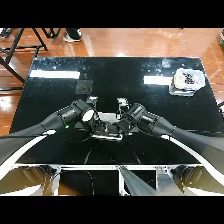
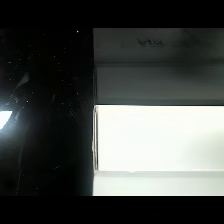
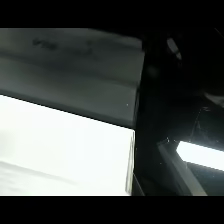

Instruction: Fold the box and place the chain.

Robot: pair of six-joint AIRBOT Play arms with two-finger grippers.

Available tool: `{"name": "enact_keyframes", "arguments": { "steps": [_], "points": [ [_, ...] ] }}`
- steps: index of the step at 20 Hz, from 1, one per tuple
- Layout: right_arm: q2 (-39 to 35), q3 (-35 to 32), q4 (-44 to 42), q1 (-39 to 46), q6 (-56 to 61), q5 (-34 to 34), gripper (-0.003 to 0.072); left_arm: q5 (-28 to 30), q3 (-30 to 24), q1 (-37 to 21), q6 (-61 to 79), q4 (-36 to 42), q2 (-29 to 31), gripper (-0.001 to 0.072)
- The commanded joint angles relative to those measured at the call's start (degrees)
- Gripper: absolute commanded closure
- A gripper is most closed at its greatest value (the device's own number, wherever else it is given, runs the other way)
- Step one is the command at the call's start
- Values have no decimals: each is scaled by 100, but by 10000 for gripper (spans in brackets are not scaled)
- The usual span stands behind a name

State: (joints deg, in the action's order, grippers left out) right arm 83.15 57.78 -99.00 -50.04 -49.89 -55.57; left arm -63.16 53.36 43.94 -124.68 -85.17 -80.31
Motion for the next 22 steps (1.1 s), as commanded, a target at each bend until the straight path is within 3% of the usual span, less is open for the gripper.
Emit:
{"name": "enact_keyframes", "arguments": {
  "steps": [1, 22],
  "points": [
    [-2, 4, 33, -9, 26, -227, 316, 11, 2, -4, -4, -2, -2, 689],
    [111, 4, 46, -55, 341, -131, 333, 4, 2, -2, -4, 0, -2, 688]
  ]
}}
